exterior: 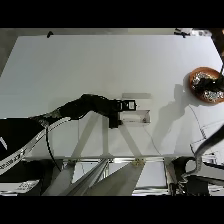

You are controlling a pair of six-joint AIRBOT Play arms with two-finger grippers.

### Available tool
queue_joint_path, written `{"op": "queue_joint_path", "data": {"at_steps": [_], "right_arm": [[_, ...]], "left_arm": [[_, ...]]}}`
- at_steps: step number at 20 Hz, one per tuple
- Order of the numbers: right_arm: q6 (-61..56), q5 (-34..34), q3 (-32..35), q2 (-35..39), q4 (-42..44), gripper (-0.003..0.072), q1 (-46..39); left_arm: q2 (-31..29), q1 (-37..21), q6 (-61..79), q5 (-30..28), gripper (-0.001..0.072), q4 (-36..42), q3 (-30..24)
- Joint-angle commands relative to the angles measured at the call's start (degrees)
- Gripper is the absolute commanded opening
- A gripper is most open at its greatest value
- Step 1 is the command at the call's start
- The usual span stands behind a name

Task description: Fold the box and place the chain.

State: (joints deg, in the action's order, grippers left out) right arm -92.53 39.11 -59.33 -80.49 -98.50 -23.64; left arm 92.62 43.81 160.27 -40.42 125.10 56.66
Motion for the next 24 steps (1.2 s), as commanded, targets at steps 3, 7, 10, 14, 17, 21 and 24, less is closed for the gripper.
{"op": "queue_joint_path", "data": {"at_steps": [3,7,10,14,17,21,24], "right_arm": [[0.79,8.44,-0.04,11.50,2.97,0.0013,0.00],[10.75,19.85,-0.04,19.41,18.16,0.0013,0.00],[17.22,26.29,-0.04,25.51,29.97,0.0015,0.00],[17.64,31.58,-0.02,33.20,31.71,0.0015,0.02],[17.62,35.06,0.02,37.88,33.09,0.0015,0.02],[17.86,38.56,0.87,43.78,37.79,0.0015,0.02],[17.94,40.00,2.49,47.80,38.91,0.0015,0.02]], "left_arm": [[0.04,-0.02,0.00,0.00,0.0275,-0.02,-0.02],[0.04,-0.02,0.00,0.00,0.0275,-0.02,-0.02],[0.04,-0.02,0.02,0.00,0.0275,-0.02,-0.02],[0.04,-0.02,0.00,0.00,0.0275,-0.02,-0.02],[0.04,-0.02,0.00,-0.02,0.0275,-0.02,-0.02],[0.04,-0.02,0.00,0.00,0.0275,-0.02,-0.02],[0.04,-0.02,0.00,-0.02,0.0275,-0.02,-0.02]]}}
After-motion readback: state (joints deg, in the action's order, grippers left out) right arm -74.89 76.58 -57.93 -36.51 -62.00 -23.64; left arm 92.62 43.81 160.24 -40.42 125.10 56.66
